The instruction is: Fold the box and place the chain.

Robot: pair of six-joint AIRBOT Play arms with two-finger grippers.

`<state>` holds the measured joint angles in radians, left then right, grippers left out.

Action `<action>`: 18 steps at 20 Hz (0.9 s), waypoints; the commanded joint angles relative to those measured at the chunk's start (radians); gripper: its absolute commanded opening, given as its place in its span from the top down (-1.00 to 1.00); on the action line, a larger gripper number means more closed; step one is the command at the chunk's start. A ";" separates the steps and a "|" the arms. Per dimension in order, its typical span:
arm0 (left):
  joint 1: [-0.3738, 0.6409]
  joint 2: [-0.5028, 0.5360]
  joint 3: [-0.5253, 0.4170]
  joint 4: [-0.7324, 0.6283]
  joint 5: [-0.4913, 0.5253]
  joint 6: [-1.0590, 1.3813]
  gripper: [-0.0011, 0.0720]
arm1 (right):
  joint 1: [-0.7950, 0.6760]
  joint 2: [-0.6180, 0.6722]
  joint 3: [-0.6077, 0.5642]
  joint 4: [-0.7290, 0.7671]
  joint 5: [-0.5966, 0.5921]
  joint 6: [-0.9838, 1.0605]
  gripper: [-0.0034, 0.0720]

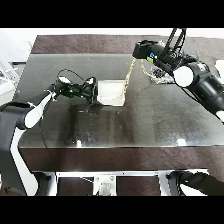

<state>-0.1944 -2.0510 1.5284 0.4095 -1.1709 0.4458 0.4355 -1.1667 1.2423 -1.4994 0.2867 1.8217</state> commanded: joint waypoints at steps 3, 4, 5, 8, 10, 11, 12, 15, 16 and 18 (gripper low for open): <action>0.000 0.000 0.001 0.000 0.000 0.000 -0.36 | 0.120 0.056 -0.023 -0.057 0.055 0.004 0.91; 0.000 0.000 0.001 0.000 0.000 0.000 -0.36 | 0.121 0.056 -0.039 -0.056 0.055 0.005 0.91; 0.000 0.000 0.001 0.000 0.000 0.000 -0.36 | 0.120 0.056 -0.059 -0.054 0.055 0.008 0.91; 0.000 0.000 0.001 0.000 0.000 0.000 -0.36 | 0.122 0.052 -0.119 -0.054 0.041 0.072 0.90; 0.000 0.000 0.001 0.000 0.000 0.000 -0.36 | 0.129 0.030 -0.154 -0.053 0.023 0.107 0.90; 0.000 0.000 0.001 0.000 0.000 0.000 -0.36 | 0.133 0.014 -0.169 -0.052 0.011 0.125 0.90; 0.000 0.000 0.001 0.000 0.000 0.000 -0.36 | 0.136 -0.003 -0.181 -0.048 -0.001 0.139 0.90; 0.000 0.000 0.001 0.000 0.000 0.000 -0.36 | 0.152 -0.068 -0.196 0.013 -0.029 0.139 0.90; 0.000 0.000 0.001 0.000 0.000 0.000 -0.36 | 0.164 -0.091 -0.197 0.026 -0.050 0.139 0.90; 0.000 0.000 0.001 0.000 0.000 0.000 -0.36 | 0.188 -0.136 -0.197 0.031 -0.105 0.145 0.90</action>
